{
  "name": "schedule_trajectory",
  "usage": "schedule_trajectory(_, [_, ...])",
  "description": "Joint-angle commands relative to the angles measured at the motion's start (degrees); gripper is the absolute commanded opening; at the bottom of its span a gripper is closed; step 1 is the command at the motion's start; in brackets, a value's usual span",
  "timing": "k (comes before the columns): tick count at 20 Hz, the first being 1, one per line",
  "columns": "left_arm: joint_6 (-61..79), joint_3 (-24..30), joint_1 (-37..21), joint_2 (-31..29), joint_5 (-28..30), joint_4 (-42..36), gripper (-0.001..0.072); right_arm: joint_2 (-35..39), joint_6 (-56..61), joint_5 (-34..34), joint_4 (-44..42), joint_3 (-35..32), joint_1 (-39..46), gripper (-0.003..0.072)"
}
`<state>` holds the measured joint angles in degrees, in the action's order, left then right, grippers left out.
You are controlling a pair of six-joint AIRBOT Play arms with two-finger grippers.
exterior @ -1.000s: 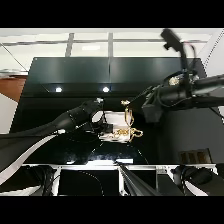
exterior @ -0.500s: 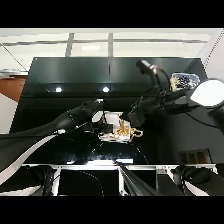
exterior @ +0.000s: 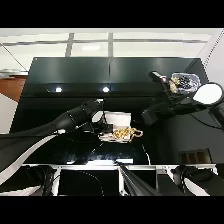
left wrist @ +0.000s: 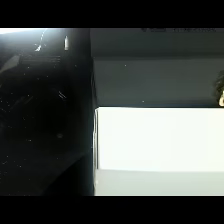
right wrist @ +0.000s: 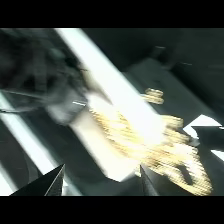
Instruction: Fold the box and place the chain.
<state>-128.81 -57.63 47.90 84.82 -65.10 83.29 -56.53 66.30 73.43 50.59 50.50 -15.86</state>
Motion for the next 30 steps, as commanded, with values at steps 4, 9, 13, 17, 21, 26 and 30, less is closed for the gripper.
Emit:
schedule_trajectory(4, [0.0,0.0,0.0,0.0,0.1,0.0,0.0032,0.2,-21.2,-10.4,5.0,-11.2,8.8,0.0561])
schedule_trajectory(9, [0.0,0.0,0.0,0.0,0.1,0.0,0.0032,-1.0,-46.9,-21.4,5.1,-18.8,1.4,0.0705])
schedule_trajectory(13, [0.0,0.0,0.0,0.0,0.1,0.0,0.0032,-4.3,-57.8,-26.8,5.0,-20.2,-5.6,0.0704])
schedule_trajectory(17, [0.0,0.0,0.0,0.0,0.0,0.0,0.0032,-6.1,-60.5,-28.3,2.3,-20.2,-6.6,0.0704])
schedule_trajectory(21, [0.0,0.0,0.0,0.0,0.0,0.0,0.0032,-6.9,-62.5,-28.3,1.5,-20.2,-6.6,0.0704])
schedule_trajectory(26, [0.0,0.0,0.0,0.0,-0.2,-0.2,0.0032,-9.2,-63.8,-28.0,1.4,-20.2,-6.7,0.0703])
schedule_trajectory(30, [0.0,0.0,0.0,0.0,-0.2,-0.4,0.0032,-9.3,-64.0,-28.0,1.4,-20.2,-6.7,0.0703])
